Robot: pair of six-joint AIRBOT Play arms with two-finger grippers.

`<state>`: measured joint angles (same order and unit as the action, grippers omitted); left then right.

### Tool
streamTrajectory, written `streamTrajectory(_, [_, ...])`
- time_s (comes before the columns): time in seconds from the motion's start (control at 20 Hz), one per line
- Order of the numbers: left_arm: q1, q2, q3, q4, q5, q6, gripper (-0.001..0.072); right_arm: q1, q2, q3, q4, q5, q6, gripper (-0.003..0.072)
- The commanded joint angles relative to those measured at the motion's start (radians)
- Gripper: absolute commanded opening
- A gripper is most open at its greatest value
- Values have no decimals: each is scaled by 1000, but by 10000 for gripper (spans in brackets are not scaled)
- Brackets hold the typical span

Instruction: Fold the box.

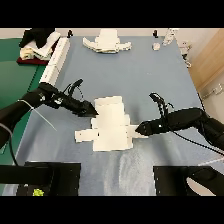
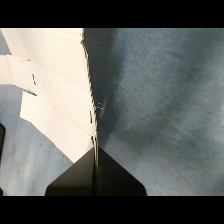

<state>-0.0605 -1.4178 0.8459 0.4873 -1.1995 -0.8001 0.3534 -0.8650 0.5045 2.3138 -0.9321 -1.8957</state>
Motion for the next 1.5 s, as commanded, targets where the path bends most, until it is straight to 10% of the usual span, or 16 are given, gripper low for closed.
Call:
streamTrajectory(0.0, [5, -143, 53, -93, -10, 110, 407, 8, 12, -5, -2, 6, 21, 1])
streamTrajectory(0.55, [4, -235, 159, -103, -288, 238, 406, 8, 10, -5, -7, 10, 21, 1])
streamTrajectory(0.9, [-31, -235, 159, -106, -264, 307, 404, 8, 10, -5, -29, 8, 21, 1])
streamTrajectory(1.0, [-46, -235, 163, -102, -249, 323, 223, 8, 10, -5, -29, 8, 21, 1])
streamTrajectory(1.45, [-58, -235, 174, -77, -250, 354, 29, 8, 10, -5, -48, 8, 21, 1])
